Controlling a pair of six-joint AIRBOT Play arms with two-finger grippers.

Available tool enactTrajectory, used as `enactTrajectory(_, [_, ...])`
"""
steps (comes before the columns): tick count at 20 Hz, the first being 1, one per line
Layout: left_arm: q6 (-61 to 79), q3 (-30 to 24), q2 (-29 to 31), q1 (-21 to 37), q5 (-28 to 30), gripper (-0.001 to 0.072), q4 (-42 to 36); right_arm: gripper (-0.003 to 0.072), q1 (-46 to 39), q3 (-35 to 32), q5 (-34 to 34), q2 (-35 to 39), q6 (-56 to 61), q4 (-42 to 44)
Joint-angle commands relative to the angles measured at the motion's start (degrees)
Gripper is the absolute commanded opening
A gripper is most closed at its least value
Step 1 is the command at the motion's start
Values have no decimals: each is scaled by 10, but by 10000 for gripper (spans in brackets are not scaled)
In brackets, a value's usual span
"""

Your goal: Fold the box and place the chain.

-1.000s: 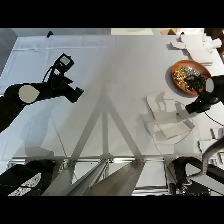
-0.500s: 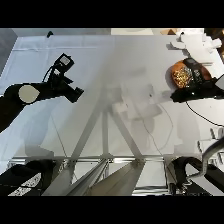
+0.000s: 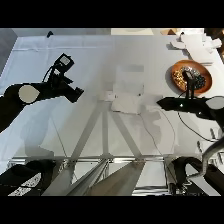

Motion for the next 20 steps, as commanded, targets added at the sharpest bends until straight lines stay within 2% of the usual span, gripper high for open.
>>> enactTrajectory(1, [0,0,0,0,0,694,0,6,17,-58,-43,10,-56,58])
enactTrajectory(7, [0,0,0,0,0,694,0,7,125,-63,-117,10,-70,59])
enactTrajectory(10, [0,0,0,0,0,694,0,8,148,-63,-161,10,-63,60])
enactTrajectory(20, [0,0,0,0,0,694,0,10,148,-63,-165,10,-64,59])
